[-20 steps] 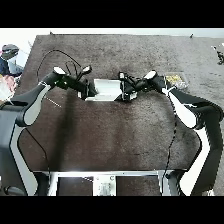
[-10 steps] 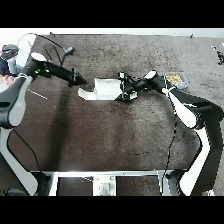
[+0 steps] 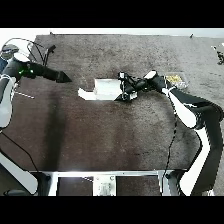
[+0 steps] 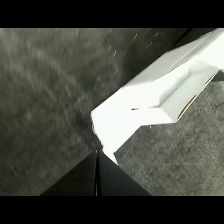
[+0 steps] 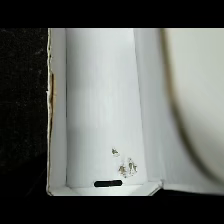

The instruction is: Fold the box and place the chain.

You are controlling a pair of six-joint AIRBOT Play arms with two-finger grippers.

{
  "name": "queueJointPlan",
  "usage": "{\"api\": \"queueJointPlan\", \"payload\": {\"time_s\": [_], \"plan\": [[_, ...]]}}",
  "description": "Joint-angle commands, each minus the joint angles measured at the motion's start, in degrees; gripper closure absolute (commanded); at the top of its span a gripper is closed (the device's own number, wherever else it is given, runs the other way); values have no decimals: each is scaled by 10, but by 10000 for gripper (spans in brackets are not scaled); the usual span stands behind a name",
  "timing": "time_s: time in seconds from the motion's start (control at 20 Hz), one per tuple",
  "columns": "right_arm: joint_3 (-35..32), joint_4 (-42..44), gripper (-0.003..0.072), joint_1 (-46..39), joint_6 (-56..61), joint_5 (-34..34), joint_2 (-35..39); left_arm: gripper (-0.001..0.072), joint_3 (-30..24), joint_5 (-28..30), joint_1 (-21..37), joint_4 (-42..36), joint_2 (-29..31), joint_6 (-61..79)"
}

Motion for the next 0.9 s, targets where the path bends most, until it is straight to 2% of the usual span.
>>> {"api": "queueJointPlan", "payload": {"time_s": [0.0, 0.35, 0.6, 0.85], "plan": [[0, 0, 172, 0, 0, 0, 0, 700, -47, 47, -5, 17, 1, -52], [0, 0, 173, 0, 0, 0, 0, 699, -107, 101, -42, -1, 1, -67], [0, 0, 172, 0, 0, 0, 0, 699, -108, 108, -55, -4, -22, -98], [0, 0, 172, 0, 0, 0, 0, 699, -108, 108, -60, -74, -36, -74]]}}
